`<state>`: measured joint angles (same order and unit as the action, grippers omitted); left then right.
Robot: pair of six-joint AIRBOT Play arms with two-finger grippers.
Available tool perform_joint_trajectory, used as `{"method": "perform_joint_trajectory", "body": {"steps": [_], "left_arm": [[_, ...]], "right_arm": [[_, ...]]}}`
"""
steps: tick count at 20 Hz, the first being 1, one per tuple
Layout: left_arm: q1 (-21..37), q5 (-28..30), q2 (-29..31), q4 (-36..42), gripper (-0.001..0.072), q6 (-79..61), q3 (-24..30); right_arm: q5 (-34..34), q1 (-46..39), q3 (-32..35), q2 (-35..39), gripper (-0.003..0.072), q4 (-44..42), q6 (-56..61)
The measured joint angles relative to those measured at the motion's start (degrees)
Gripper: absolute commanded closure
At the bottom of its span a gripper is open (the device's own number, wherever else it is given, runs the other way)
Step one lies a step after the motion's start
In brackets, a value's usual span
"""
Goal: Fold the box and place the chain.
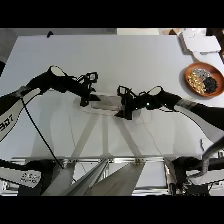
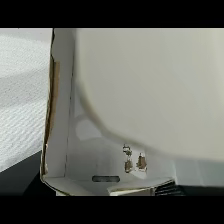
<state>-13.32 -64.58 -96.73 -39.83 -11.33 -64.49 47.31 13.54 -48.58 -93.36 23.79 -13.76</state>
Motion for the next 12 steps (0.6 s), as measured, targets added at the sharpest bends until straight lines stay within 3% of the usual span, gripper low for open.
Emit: {"method": "perform_joint_trajectory", "body": {"steps": [1,3,5,12], "left_arm": [[0.0,0.0,0.0,0.0,0.068,0.0,0.0],[0.0,0.4,0.0,-0.2,0.0549,0.2,0.0],[0.1,0.6,0.0,-0.3,0.0473,0.2,0.0],[1.4,-1.4,1.9,0.0,0.0474,0.2,0.0]], "right_arm": [[0.0,0.0,0.0,0.0,0.016,0.0,0.0],[0.2,0.0,0.0,0.0,0.016,0.1,-0.1],[0.3,0.0,0.0,0.0,0.016,0.2,-0.2],[0.2,0.0,0.0,0.0,0.016,0.1,-0.1]]}}
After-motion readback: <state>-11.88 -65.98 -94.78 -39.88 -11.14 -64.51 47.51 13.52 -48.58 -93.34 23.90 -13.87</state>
